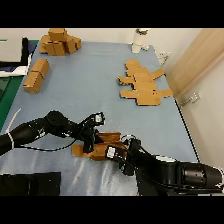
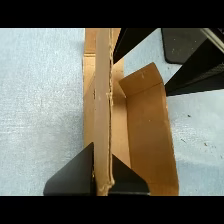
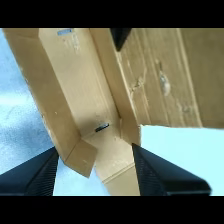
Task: Fold the box.
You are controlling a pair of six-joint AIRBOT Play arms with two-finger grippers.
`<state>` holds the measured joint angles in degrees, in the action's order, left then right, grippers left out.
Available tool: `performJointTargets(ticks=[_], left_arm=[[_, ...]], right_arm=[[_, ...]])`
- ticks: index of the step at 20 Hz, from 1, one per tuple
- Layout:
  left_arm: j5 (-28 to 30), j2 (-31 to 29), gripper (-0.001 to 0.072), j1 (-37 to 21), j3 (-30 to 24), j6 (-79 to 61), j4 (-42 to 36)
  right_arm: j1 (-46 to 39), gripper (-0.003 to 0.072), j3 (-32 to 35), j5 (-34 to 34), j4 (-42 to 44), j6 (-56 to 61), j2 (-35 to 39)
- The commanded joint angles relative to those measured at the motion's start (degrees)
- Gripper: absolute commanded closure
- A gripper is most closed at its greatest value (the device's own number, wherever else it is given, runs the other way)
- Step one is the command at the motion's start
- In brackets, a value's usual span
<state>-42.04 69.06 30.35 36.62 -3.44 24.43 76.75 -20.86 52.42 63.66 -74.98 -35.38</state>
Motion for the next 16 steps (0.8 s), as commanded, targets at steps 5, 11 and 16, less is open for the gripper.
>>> performJointTargets(ticks=[5,11,16], left_arm=[[0.0,0.0,0.0695,0.0,-0.02,0.0,0.0],[0.02,0.0,0.0696,0.0,-0.02,0.02,0.0],[0.0,0.0,0.0696,0.0,-0.02,0.0,0.0]], right_arm=[[-0.76,-0.0026,3.65,-6.49,-5.77,-0.22,4.57],[-17.25,-0.0026,3.89,-14.43,19.28,-30.16,4.44],[-37.18,-0.0026,2.56,-11.34,51.41,-68.32,-2.01]])
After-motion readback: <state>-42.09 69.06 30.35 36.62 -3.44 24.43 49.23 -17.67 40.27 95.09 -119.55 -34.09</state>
